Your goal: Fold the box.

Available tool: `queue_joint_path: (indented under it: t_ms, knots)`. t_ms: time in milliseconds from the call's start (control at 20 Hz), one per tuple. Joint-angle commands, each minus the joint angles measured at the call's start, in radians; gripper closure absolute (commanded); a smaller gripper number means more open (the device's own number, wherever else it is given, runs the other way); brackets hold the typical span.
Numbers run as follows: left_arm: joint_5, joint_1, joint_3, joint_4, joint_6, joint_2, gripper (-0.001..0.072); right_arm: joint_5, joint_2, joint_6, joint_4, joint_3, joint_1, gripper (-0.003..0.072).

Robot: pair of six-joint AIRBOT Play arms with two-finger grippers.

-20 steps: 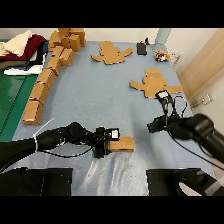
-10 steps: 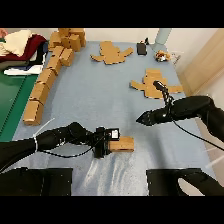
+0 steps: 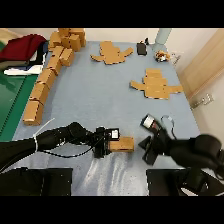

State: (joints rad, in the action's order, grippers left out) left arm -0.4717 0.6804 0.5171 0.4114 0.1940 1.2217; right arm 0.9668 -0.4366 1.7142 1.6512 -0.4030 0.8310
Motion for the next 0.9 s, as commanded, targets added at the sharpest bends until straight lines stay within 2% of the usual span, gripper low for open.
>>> queue_joint_path:
  t_ms: [0, 150, 250, 400, 550, 650, 850]
  knots:
    - [0.0, -0.001, 0.001, 0.0, 0.0, 0.0, 0.0188, -0.041, 0.035, -0.098, -0.253, 0.092, 0.267, 0.0686]
    - [0.0, -0.001, 0.001, 0.0, 0.0, 0.0, 0.0188, -0.106, -0.005, -0.212, -0.541, 0.064, 0.406, 0.0685]
    - [0.0, -0.001, 0.001, 0.0, 0.0, 0.0, 0.0187, -0.147, -0.02, -0.265, -0.628, 0.045, 0.467, 0.0685]
    - [0.0, -0.001, 0.001, 0.0, 0.0, 0.0, 0.0187, -0.161, -0.052, -0.308, -0.644, 0.053, 0.543, 0.0685]
    - [0.0, -0.001, 0.001, 0.0, 0.0, 0.0, 0.0187, -0.187, -0.126, -0.391, -0.767, 0.074, 0.598, 0.0684]
    - [0.0, 0.0, 0.001, 0.0, 0.0, 0.0, 0.0187, -0.211, -0.176, -0.406, -0.816, 0.074, 0.6, 0.0683]
    - [0.0, -0.001, 0.001, 0.0, 0.0, 0.0, 0.0188, -0.243, -0.212, -0.424, -0.817, 0.074, 0.6, 0.0683]
